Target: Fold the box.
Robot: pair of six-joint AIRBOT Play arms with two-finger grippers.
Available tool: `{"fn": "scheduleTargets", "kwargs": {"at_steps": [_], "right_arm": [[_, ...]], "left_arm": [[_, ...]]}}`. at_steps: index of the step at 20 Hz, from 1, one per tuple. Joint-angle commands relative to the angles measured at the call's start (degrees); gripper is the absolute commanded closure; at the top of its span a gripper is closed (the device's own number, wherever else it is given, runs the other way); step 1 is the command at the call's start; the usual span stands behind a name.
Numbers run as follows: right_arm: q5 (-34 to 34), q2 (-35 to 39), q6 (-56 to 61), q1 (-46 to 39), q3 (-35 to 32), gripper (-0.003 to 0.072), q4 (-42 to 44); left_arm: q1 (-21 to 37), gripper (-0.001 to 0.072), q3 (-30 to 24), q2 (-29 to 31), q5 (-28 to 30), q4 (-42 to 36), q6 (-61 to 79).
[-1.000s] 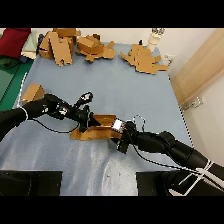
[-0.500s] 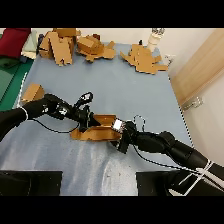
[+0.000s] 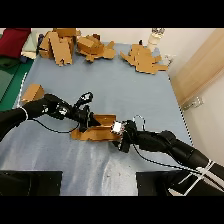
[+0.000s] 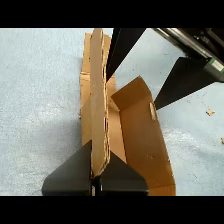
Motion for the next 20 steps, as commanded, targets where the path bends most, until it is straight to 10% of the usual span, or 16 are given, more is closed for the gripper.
{"fn": "scheduleTargets", "kwargs": {"at_steps": [1,20], "right_arm": [[-2.2,1.5,-6.5,-1.5,0.1,-0.0018,3.9],[-7.9,-4.6,-14.2,-6.3,5.2,-0.0018,6.6]], "left_arm": [[0.0,0.0697,0.0,0.0,0.0,0.0,0.0],[0.0,0.0697,0.0,0.0,0.0,0.0,0.0]]}}
